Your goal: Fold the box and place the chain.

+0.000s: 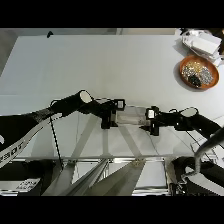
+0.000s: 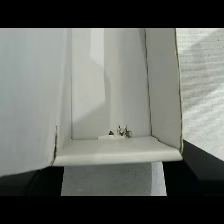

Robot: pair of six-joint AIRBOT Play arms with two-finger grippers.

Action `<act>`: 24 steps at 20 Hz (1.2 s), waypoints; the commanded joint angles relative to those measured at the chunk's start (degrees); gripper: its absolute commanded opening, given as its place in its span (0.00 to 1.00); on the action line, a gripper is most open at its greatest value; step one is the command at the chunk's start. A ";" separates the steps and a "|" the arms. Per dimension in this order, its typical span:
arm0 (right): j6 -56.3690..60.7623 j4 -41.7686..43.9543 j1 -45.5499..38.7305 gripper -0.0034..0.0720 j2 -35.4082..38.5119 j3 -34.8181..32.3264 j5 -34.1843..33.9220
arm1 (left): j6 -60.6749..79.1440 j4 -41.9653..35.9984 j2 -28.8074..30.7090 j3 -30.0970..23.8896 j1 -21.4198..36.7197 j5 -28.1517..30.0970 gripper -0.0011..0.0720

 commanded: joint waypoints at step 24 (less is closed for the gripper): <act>38.16 -35.58 0.02 0.91 28.24 0.00 10.64 | 0.02 0.02 0.00 -0.04 -0.04 -0.31 0.20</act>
